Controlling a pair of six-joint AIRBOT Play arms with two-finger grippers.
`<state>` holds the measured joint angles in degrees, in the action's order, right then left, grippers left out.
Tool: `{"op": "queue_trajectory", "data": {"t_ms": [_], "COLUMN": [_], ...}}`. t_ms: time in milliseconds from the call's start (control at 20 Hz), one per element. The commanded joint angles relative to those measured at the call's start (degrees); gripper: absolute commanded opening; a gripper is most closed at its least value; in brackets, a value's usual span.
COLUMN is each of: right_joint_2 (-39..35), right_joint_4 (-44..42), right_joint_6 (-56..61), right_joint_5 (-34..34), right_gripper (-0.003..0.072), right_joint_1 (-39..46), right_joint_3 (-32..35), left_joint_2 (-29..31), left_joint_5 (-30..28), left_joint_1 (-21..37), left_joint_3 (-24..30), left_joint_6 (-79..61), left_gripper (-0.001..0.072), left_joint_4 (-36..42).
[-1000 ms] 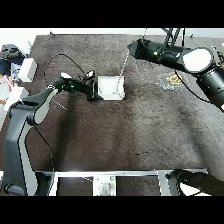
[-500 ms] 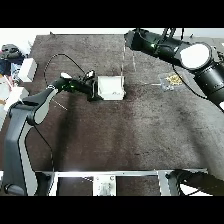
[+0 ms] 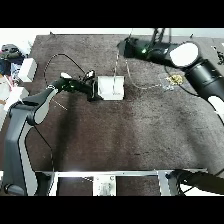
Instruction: Fold the box and place the chain.
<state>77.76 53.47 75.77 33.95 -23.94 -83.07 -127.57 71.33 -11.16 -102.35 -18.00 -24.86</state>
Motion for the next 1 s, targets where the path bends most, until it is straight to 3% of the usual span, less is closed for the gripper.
{"op": "queue_trajectory", "data": {"t_ms": [0,300,350,400,450,700,850,950], "right_joint_2": [4.3,12.5,12.9,12.9,12.7,11.7,11.6,11.8], "right_joint_4": [0.1,0.8,2.9,4.5,5.8,9.6,9.5,9.1], "right_joint_6": [0.1,0.3,0.3,0.5,0.5,0.8,6.8,10.6], "right_joint_5": [4.3,4.5,4.4,4.8,5.6,13.7,11.9,6.6], "right_gripper": [0.0012,0.0013,0.0081,0.0284,0.0322,0.0323,0.0324,0.0325], "right_joint_1": [-1.0,-2.8,-2.5,-1.7,-0.2,13.7,23.7,27.7], "right_joint_3": [1.2,2.0,2.0,2.0,2.0,4.5,11.5,16.5], "left_joint_2": [0.0,0.0,0.0,0.0,0.0,0.0,0.0,0.0], "left_joint_5": [0.0,0.0,0.0,0.0,0.0,0.0,0.0,0.0], "left_joint_1": [0.0,0.0,0.0,0.0,0.0,0.0,0.0,0.0], "left_joint_3": [0.0,0.0,0.0,0.0,0.0,0.0,0.0,0.0], "left_joint_6": [0.0,0.0,0.0,0.0,0.0,0.0,0.0,0.0], "left_gripper": [0.0443,0.0443,0.0443,0.0443,0.0443,0.0443,0.0444,0.0444], "left_joint_4": [0.0,0.0,0.0,0.0,0.0,0.0,0.0,0.0]}}
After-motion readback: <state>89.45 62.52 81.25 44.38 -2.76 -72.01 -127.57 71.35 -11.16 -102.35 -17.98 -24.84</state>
